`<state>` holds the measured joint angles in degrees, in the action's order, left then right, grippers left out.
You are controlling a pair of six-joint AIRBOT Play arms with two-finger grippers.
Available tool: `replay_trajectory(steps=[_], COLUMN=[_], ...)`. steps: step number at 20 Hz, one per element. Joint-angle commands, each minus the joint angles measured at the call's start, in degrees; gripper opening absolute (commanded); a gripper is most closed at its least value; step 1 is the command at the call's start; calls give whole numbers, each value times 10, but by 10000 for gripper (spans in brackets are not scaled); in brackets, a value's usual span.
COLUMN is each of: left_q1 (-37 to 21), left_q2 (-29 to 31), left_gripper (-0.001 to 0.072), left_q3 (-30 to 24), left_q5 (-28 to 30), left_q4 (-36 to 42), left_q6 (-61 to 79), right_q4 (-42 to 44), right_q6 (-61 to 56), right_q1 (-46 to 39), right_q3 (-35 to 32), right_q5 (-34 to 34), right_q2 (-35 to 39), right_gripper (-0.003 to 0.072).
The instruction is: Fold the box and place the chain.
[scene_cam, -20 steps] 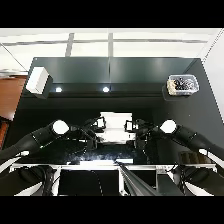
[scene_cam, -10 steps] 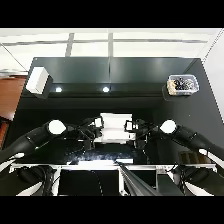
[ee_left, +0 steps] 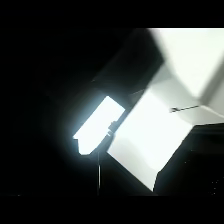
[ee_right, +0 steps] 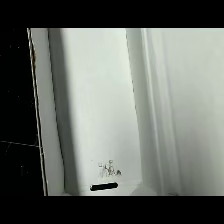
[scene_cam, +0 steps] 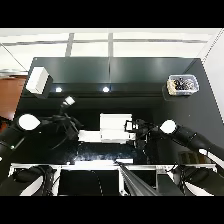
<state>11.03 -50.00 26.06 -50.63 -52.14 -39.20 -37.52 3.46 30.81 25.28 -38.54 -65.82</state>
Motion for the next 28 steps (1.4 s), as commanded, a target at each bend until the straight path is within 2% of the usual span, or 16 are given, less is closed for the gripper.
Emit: replay_trajectory(steps=[1, 5, 6, 10, 15, 18, 20, 21, 22, 23, 24, 25, 26, 28], left_q1=[-102, -159, -162, -162, -159, -129, -93, -81, -72, -67, -66, -67, -67, -66], left_q2=[4, -10, -17, -64, -157, -198, -204, -203, -202, -202, -202, -202, -202, -201], left_gripper=[28, 29, 29, 30, 28, 28, 31, 61, 173, 300, 527, 649, 705, 705], left_q3=[-1, -43, -52, -73, -79, -78, -77, -75, -71, -66, -59, -52, -42, -26], left_q5=[-103, -80, -79, -82, -83, -84, -80, -79, -80, -83, -92, -102, -114, -135], left_q4=[-39, -41, -36, 0, 153, 208, 217, 217, 215, 213, 211, 211, 209, 207], left_q6=[-110, -301, -308, -307, -213, -152, -137, -136, -136, -135, -132, -132, -132, -133], right_q4=[0, 0, 0, 0, 0, 0, 0, 0, 0, 0, 0, 0, 0, 0], right_q6=[0, 0, 0, 0, 0, 0, 0, 0, 0, 0, 0, 0, 0, 0], right_q1=[0, 0, 0, 0, 0, 0, 0, 0, 0, 0, 0, 0, 0, 0], right_q3=[0, 0, 0, 0, 0, 0, 0, 0, 0, 0, 0, 0, 0, 0], right_q5=[0, 0, 0, 0, 0, 0, 0, 0, 0, 0, 0, 0, 0, 0], right_q2=[0, 0, 0, 0, 0, 0, 0, 0, 0, 0, 0, 0, 0, 0], right_gripper=[390, 390, 390, 390, 390, 390, 390, 390, 390, 390, 390, 390, 390, 390])
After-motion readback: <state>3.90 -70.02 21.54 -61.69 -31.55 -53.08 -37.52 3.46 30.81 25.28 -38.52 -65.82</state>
